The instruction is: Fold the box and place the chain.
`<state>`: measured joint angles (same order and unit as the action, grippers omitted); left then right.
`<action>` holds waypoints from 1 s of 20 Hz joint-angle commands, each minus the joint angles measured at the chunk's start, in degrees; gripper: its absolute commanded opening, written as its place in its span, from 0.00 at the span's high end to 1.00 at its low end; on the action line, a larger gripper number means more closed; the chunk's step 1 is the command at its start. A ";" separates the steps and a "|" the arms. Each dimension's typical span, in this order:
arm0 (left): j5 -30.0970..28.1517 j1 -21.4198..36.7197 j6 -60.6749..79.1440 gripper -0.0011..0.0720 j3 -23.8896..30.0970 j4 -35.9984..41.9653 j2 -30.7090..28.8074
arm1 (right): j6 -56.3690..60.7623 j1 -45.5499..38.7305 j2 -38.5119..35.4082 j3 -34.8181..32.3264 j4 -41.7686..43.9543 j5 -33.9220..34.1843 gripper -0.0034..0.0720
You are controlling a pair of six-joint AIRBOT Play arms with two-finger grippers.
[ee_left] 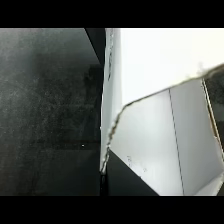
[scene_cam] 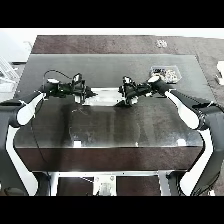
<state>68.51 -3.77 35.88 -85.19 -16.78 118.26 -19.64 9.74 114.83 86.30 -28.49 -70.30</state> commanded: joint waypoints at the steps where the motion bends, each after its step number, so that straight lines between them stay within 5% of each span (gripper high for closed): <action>1: -0.04 0.02 0.02 0.96 0.02 -0.04 0.04 | 0.11 0.13 0.11 0.15 1.31 0.00 0.03; 13: -0.02 0.02 0.00 0.96 0.02 -0.04 0.04 | -1.27 0.20 0.70 0.15 0.79 1.90 0.08; 20: -0.02 0.02 0.02 0.96 0.02 -0.04 0.04 | -2.32 0.52 0.92 0.15 0.52 1.86 0.22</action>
